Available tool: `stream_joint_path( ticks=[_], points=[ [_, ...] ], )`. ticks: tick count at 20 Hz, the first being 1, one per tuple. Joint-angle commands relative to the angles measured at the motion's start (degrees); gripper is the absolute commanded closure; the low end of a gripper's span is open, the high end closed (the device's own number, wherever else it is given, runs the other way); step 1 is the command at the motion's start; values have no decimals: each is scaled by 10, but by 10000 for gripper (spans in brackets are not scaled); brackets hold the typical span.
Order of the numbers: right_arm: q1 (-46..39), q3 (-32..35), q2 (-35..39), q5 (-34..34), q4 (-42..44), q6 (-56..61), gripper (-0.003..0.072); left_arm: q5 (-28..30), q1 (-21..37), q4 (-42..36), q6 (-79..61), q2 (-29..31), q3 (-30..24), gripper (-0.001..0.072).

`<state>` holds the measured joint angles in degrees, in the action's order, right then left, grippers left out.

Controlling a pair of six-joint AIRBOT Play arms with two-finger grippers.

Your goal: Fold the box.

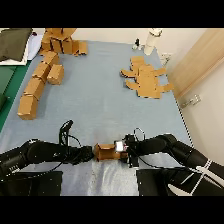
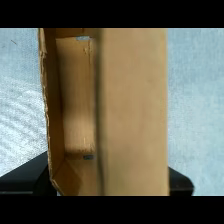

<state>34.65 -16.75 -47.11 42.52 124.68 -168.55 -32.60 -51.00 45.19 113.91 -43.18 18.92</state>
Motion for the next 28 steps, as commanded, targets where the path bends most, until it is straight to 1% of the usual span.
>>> stream_joint_path(
  ticks=[1, 4, 7, 11, 15, 16, 17, 18, 21, 26, 28],
  points=[
    [0, 0, 0, 0, 0, 0, 221, -8, 4, -2, -2, 4, 1, 405],
    [0, 0, 0, 0, 0, 0, 221, -23, 4, 2, -2, 4, 1, 406],
    [0, 0, 0, 0, 0, 0, 221, -30, 23, 10, -5, 6, 1, 407],
    [0, 0, 0, 0, 0, 0, 221, -23, 62, 11, -12, 40, 1, 405],
    [0, 0, 0, 0, 0, 0, 221, -23, 63, 8, -21, 50, 1, 402],
    [0, 0, 0, 0, 0, 0, 221, -23, 63, 4, -24, 50, 1, 377],
    [0, 0, 0, 0, 0, 0, 220, -23, 63, -8, -37, 50, 1, 244],
    [0, 0, 0, 0, 0, 0, 221, -23, 63, -14, -45, 50, 1, 228],
    [0, 0, 0, 0, 0, 0, 221, -19, 63, -22, -51, 50, 1, 227],
    [0, 0, 0, 0, 0, 0, 221, -19, 63, -85, -119, 49, 1, 226],
    [0, 0, 0, 0, 0, 0, 221, -21, 63, -86, -122, 44, 1, 226]
  ],
)
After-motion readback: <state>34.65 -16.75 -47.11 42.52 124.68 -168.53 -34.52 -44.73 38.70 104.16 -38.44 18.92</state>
